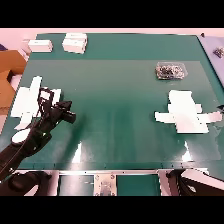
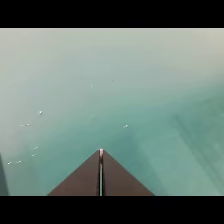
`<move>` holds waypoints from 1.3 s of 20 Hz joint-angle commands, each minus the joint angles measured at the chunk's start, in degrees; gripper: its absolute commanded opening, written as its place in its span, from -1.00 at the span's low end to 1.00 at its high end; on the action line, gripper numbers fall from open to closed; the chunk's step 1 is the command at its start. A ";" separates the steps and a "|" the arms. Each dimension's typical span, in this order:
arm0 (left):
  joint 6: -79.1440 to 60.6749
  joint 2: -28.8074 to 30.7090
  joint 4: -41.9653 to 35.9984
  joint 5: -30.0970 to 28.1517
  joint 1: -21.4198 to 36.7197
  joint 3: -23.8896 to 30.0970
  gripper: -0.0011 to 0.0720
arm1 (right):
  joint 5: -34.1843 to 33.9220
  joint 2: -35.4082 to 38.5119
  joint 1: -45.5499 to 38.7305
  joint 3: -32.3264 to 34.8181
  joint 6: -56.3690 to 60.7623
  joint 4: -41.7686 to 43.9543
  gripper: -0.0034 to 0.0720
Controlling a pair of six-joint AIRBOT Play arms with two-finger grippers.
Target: Fold the box and place the chain.
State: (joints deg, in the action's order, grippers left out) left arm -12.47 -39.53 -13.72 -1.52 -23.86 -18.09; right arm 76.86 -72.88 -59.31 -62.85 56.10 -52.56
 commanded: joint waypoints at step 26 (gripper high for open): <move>-0.02 0.04 0.00 0.00 -0.02 0.04 -0.92 | 23.06 -42.40 2.80 -43.10 -1.40 -15.02 0.27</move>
